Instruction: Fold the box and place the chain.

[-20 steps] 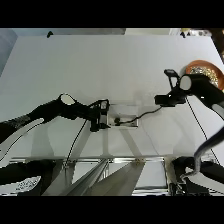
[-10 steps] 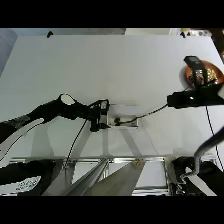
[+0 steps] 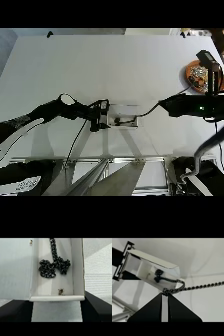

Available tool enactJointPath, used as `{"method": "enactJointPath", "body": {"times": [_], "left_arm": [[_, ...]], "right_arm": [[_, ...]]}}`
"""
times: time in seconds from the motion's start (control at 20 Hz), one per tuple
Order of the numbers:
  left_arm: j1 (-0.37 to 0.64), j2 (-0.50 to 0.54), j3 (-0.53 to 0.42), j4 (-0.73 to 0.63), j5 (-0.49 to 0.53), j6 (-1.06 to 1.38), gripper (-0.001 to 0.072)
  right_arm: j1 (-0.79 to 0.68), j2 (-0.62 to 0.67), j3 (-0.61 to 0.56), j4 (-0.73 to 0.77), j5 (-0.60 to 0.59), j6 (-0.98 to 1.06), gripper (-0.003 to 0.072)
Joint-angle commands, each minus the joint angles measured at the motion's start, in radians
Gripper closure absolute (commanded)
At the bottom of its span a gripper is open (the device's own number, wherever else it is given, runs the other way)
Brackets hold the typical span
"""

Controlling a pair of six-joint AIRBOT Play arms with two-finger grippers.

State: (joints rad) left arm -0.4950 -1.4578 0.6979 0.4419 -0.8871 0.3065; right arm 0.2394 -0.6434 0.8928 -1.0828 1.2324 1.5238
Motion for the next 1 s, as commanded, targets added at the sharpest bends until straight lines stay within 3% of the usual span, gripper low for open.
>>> {"method": "enactJointPath", "body": {"times": [0.0, 0.3, 0.55, 0.95], "left_arm": [[0.001, 0.000, 0.000, 0.000, 0.000, 0.000, 0.0435], [0.001, 0.000, 0.000, 0.000, 0.000, 0.000, 0.0435], [0.001, 0.000, 0.000, 0.000, 0.000, 0.000, 0.0435], [0.001, 0.000, 0.000, 0.000, 0.000, 0.000, 0.0435]], "right_arm": [[0.103, 0.007, 0.000, 0.046, -0.093, 0.014, 0.0664], [0.271, -0.071, 0.000, 0.044, -0.199, 0.054, 0.0664], [0.407, -0.264, 0.000, 0.025, -0.312, 0.046, 0.0664], [0.468, -0.535, 0.000, -0.018, -0.348, 0.046, 0.0663]]}}
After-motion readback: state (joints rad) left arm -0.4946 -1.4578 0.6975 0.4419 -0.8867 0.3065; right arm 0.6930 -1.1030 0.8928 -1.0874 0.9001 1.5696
